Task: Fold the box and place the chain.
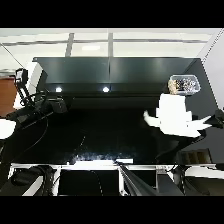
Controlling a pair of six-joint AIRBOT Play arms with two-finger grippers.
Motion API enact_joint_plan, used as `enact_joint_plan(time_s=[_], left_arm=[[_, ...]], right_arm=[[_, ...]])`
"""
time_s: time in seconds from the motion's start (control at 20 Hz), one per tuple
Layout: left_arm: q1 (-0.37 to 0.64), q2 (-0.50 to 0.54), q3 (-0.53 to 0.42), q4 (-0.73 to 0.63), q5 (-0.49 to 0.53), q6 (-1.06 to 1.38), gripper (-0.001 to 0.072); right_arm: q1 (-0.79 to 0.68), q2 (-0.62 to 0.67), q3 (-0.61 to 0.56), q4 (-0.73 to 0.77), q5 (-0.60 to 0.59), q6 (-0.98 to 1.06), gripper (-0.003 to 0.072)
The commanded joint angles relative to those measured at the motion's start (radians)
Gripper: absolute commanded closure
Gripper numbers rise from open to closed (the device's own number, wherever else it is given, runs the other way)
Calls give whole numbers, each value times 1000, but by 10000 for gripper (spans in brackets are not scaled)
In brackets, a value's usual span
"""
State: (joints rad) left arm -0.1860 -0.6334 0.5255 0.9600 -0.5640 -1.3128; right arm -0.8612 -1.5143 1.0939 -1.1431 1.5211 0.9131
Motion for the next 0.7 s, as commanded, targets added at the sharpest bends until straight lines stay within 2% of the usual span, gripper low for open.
enact_joint_plan(time_s=[0.0,0.15,0.35,0.5,0.6,0.65], left_arm=[[-1,-1,0,0,-33,0,3],[-1,-1,0,0,-71,0,2],[-1,-24,0,-80,-159,0,25],[0,-110,0,-175,-256,-2,25],[2,-191,0,-290,-243,28,18],[6,-241,0,-348,-239,85,18]], right_arm=[[44,11,-11,189,98,-19,661],[162,49,-39,230,123,12,661],[389,153,-149,341,16,60,661],[608,328,-277,384,-235,124,661],[749,472,-380,383,-418,167,661],[808,535,-428,383,-473,187,661]])
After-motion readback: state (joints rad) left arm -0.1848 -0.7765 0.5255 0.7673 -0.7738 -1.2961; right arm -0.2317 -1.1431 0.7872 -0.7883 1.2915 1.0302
